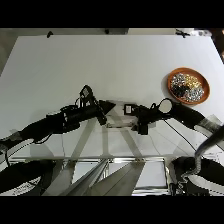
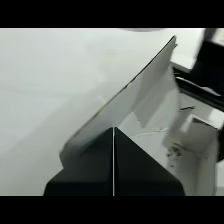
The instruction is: Fold the box and place the chain.
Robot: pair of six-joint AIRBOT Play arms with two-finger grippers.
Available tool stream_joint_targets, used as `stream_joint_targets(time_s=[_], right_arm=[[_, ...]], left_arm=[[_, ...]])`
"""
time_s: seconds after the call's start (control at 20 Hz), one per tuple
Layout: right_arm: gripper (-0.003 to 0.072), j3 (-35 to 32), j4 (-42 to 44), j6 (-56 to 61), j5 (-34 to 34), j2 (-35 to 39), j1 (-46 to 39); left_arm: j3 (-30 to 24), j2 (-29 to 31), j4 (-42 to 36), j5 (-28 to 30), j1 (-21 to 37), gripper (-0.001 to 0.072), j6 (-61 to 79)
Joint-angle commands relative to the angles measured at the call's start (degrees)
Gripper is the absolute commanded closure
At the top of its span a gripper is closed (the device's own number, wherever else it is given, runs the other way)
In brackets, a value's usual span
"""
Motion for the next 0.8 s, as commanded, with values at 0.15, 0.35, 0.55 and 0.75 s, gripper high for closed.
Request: stream_joint_targets(time_s=[0.15, 0.35, 0.55, 0.75], right_arm=[[0.0277, 0.02, 0.0, -0.11, 0.02, 0.04, 0.02], [0.0277, 0.02, 0.0, -0.11, 0.02, 0.04, 0.02], [0.0277, 0.02, -0.02, -0.11, 0.02, 0.04, 0.02], [0.0277, 0.02, -0.02, -0.11, 0.02, 0.04, 0.02]], left_arm=[[0.26, -3.82, -1.29, 6.08, -0.33, 0.0707, -4.02], [0.26, -4.0, 8.76, 6.01, -0.33, 0.0707, -13.14], [0.26, -3.91, 11.19, 4.57, -0.33, 0.0708, -14.6], [0.26, -2.56, 11.17, 4.63, -0.13, 0.0706, -14.1]])
